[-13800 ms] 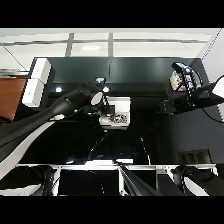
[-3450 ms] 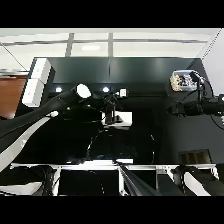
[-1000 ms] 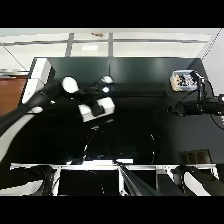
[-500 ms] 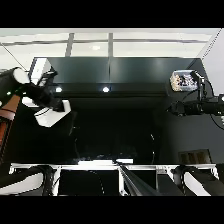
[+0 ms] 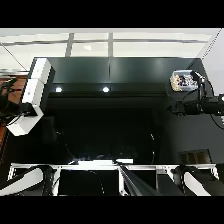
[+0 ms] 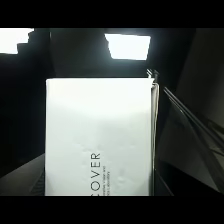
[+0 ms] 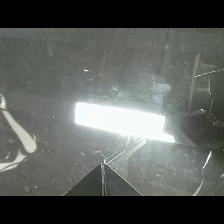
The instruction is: Fold the box and place the chain.
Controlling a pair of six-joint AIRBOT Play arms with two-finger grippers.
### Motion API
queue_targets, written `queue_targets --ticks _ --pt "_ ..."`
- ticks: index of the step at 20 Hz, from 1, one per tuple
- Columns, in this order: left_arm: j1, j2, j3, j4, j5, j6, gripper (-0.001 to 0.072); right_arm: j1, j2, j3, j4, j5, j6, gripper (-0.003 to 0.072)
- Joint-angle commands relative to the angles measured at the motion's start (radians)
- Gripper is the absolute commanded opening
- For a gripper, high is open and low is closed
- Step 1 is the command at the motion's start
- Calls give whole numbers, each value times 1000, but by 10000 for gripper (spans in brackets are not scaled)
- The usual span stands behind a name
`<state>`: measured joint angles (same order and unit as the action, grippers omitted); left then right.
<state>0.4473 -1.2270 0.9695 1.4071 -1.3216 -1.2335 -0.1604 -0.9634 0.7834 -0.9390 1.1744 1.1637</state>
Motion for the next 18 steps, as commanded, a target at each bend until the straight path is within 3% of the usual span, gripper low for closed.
queue_targets --ticks 1,12,18 --pt "105 10 -4 8 39 63 275 0 1 0 0 -9 0 16" --pt "116 13 -129 -40 341 358 276 0 1 0 0 -8 81 15" --pt "116 5 -134 -135 451 423 276 0 1 0 0 -8 114 15"
